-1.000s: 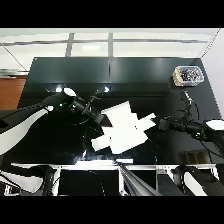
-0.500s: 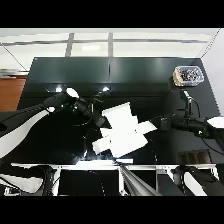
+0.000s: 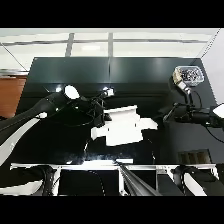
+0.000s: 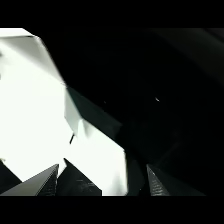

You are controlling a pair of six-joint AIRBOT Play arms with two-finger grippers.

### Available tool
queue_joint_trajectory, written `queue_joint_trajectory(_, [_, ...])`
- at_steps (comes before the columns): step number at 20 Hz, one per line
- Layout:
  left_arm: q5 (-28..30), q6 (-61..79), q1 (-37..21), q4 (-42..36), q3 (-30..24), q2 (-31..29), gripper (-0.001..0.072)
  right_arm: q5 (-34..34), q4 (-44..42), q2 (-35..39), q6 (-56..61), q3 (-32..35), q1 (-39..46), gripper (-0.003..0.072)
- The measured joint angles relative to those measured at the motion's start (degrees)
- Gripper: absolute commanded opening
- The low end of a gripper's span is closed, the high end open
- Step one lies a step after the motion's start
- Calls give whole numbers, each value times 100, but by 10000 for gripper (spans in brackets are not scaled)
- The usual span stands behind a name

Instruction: Fold the box and place the chain.

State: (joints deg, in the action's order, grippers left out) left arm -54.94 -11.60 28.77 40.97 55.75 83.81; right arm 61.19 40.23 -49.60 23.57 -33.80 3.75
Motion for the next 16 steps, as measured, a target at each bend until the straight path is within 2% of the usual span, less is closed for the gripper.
queue_joint_trajectory(4, [459,474,83,164,0,133,27,-514,90,0,-758,262,-496,628])
queue_joint_trajectory(8, [516,643,107,326,0,269,27,-979,170,0,-1429,658,-815,628])
queue_joint_trajectory(16, [538,723,116,463,11,326,27,-1300,424,-184,-2116,1062,-1484,628])
